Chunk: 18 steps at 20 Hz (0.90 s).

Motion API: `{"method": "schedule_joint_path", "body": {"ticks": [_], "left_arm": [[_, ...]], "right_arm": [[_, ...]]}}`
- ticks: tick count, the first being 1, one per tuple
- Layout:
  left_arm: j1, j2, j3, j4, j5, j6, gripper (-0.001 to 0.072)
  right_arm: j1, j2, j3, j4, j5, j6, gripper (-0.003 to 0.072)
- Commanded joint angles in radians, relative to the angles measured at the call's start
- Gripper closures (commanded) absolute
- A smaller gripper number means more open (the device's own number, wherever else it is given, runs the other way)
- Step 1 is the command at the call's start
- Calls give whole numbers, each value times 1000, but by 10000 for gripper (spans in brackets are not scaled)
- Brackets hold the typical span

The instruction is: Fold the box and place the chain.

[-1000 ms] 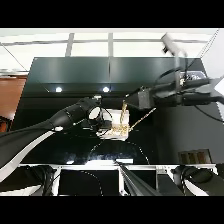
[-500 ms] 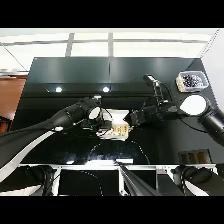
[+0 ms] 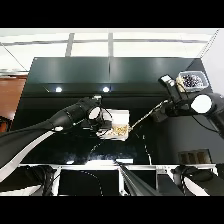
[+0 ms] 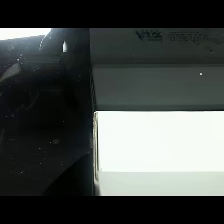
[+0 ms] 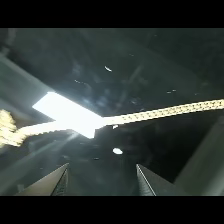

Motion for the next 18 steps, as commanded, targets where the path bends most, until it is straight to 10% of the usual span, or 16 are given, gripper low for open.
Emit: {"method": "schedule_joint_path", "body": {"ticks": [1,4,6,18], "left_arm": [[0,-1,1,3,2,0,681],[0,-1,1,3,2,0,681],[0,-1,1,3,1,0,681],[0,-1,1,3,0,0,682]], "right_arm": [[4,-6,-121,198,-151,-402,197],[94,-29,-159,283,-128,-813,196],[109,-71,-158,345,-167,-900,-10],[98,-237,-158,369,-255,-1175,23]]}}
